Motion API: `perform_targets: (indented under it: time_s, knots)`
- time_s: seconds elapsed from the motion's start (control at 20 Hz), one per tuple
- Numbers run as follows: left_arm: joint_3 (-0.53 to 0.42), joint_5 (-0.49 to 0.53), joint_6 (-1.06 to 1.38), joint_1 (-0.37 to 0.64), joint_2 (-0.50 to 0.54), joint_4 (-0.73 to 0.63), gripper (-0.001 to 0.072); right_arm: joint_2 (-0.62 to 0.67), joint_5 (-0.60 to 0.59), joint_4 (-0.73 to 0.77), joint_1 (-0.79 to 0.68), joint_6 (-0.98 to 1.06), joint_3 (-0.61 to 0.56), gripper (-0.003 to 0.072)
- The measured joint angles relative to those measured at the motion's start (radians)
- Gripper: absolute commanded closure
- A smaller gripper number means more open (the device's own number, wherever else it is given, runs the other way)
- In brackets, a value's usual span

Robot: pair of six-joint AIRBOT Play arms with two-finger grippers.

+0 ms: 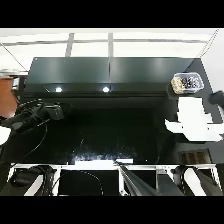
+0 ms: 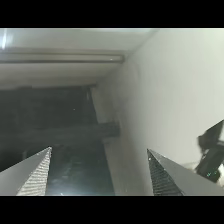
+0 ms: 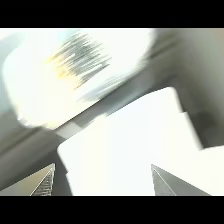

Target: Fold the box and place the chain.

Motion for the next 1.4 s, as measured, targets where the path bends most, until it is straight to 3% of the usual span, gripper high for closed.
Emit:
perform_targets:
  time_s: [0.35,0.55,0.8,1.05,1.25,1.35,1.4]
  knots:
    - [0.0,0.058,0.007,-0.056,-0.062,-0.012,-0.0005,-0.271,0.218,-0.018,-0.502,-0.035,0.222,-0.0015]
    - [0.0,0.051,0.007,-0.061,-0.068,-0.013,-0.0004,-0.445,0.364,0.097,-0.664,-0.248,0.323,-0.0015]
    - [0.0,0.043,0.007,-0.062,-0.069,-0.014,-0.0004,-0.698,0.656,0.219,-0.715,-0.442,0.495,-0.0015]
    - [0.0,0.041,0.007,-0.062,-0.069,-0.016,-0.0004,-0.869,0.843,0.302,-0.66,-0.524,0.632,-0.0014]
    - [0.0,0.041,0.007,-0.062,-0.069,-0.017,-0.0004,-0.944,0.944,0.298,-0.601,-0.544,0.671,-0.0013]
    - [0.0,0.041,0.007,-0.062,-0.069,-0.017,-0.0004,-0.959,0.97,0.268,-0.577,-0.545,0.678,0.0119]
    - [0.0,0.041,0.007,-0.062,-0.069,-0.017,-0.0004,-0.964,0.981,0.261,-0.568,-0.546,0.68,0.012]
